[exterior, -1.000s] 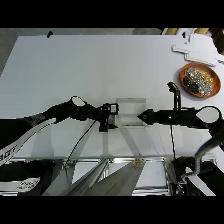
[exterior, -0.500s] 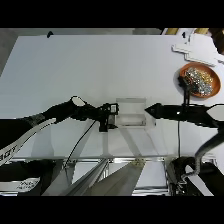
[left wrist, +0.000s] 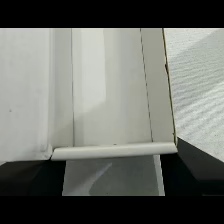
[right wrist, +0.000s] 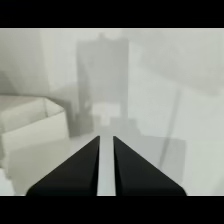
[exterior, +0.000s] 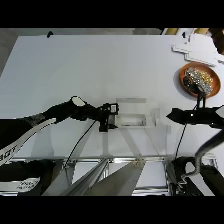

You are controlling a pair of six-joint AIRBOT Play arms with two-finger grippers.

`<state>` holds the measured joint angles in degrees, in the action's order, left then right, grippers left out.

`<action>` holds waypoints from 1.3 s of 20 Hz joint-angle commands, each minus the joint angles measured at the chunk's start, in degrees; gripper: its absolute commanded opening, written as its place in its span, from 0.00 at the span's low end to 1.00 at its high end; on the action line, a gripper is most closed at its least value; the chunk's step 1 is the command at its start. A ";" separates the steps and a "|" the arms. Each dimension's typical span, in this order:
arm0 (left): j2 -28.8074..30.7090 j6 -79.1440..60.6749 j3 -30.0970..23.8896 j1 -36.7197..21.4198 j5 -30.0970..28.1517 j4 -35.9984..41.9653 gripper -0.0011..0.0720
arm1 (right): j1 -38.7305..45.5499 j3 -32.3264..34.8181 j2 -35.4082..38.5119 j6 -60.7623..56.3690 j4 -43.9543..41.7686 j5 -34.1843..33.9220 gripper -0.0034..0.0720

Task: Fold the box and place the chain.

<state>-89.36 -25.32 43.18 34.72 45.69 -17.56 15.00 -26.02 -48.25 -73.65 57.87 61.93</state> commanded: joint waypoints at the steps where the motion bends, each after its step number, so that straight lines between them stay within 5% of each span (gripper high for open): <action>1: -0.02 -0.04 -0.02 0.02 -0.02 -0.02 0.25 | -2.05 2.45 -3.45 1.22 0.02 -0.24 0.32; 6: -0.02 -0.02 -0.02 0.02 0.00 0.00 0.25 | -11.13 4.04 -3.45 2.01 -6.49 -5.62 0.48; 10: -0.02 -0.02 -0.02 0.02 -0.02 -0.02 0.25 | -13.62 4.04 -3.45 4.79 -14.62 -7.19 0.50; 22: -0.02 -0.02 -0.02 0.02 -0.02 0.00 0.25 | -13.66 4.02 -3.43 8.17 -21.03 -4.28 0.60; 26: -0.02 -0.02 -0.02 0.02 -0.02 -0.02 0.25 | -20.39 3.98 -3.43 6.97 -20.24 -8.46 0.66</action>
